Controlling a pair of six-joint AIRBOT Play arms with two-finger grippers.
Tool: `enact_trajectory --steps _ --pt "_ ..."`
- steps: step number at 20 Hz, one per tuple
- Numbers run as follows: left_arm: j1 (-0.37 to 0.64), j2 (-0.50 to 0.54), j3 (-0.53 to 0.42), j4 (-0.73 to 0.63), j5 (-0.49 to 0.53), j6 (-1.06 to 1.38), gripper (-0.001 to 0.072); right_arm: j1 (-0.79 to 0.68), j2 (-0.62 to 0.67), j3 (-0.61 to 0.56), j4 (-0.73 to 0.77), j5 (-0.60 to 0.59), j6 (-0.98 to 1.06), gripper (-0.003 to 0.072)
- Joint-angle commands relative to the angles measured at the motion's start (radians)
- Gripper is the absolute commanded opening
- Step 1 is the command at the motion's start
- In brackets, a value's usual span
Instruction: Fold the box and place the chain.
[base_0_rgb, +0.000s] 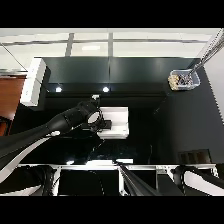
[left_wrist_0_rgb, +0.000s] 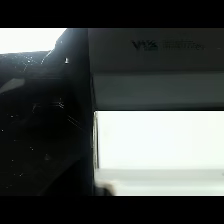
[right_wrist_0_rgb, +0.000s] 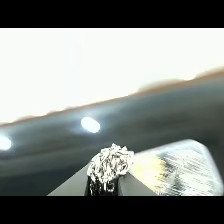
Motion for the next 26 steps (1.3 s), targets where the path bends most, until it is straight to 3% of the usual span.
enact_trajectory --steps 1,7,10,19,26 --pt "0.000 0.000 0.001 0.000 0.000 0.000 0.0029 -0.001 0.117 0.001 0.222 0.072 -0.065 0.0015" --pt "0.000 0.000 0.001 0.000 0.000 0.000 0.0030 0.027 0.163 -0.012 0.395 0.434 -0.154 0.0016" --pt "0.000 0.000 0.001 0.000 0.000 0.000 0.0029 0.128 0.168 -0.072 0.397 0.492 -0.182 0.0016" --pt "0.000 0.000 0.001 0.000 0.000 0.000 0.0030 0.364 0.167 -0.185 0.471 0.521 -0.204 0.0016" --pt "0.000 0.000 0.001 0.000 0.000 0.000 0.0030 0.423 0.167 -0.185 0.610 0.394 -0.214 0.0016"
